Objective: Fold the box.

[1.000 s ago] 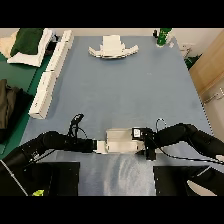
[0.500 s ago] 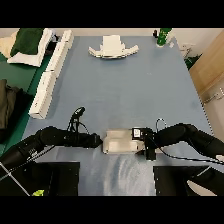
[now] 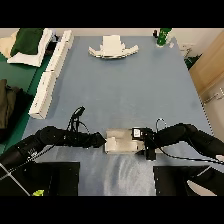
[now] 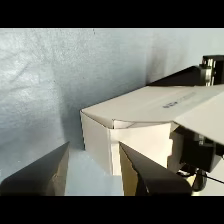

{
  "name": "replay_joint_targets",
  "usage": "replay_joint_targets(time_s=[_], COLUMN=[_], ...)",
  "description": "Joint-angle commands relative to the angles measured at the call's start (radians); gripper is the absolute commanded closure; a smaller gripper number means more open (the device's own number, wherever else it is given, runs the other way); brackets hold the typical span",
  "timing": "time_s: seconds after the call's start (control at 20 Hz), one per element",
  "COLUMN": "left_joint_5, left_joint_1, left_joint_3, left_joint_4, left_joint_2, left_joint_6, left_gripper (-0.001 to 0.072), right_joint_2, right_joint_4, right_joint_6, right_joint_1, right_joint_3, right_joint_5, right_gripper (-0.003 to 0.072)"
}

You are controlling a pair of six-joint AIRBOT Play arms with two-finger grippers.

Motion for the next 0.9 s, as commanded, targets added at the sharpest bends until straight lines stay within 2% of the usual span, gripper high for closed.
replay_joint_targets(time_s=[0.0,0.25,0.45,0.65,0.7,0.75,0.85], left_joint_5=[-0.015,0.038,0.019,-0.12,-0.169,-0.216,-0.271], left_joint_1=[-0.041,-0.163,-0.294,-0.367,-0.38,-0.393,-0.417], left_joint_3=[0.009,0.079,0.206,0.357,0.395,0.431,0.488], left_joint_4=[-0.001,0.246,0.436,0.653,0.683,0.705,0.729], left_joint_2=[0.0,-0.027,-0.182,-0.336,-0.367,-0.396,-0.441], left_joint_6=[-0.032,-0.335,-0.556,-0.795,-0.827,-0.848,-0.875], left_gripper=[0.0237,0.0258,0.0258,0.0258,0.026,0.0306,0.0306], right_joint_2=[0.0,0.0,0.0,0.0,0.0,0.0,0.0], right_joint_4=[0.0,0.0,0.0,0.0,0.0,0.0,0.0], right_joint_6=[0.0,0.0,0.0,0.0,0.0,0.0,0.0], right_joint_1=[0.0,0.0,0.0,0.0,0.0,0.0,0.0], right_joint_3=[0.001,0.001,0.001,0.001,0.001,0.001,0.001], right_joint_5=[0.001,0.001,0.001,0.001,0.001,0.002,0.001], right_gripper=[0.0172,0.0172,0.0172,0.0172,0.0172,0.0172,0.0172])
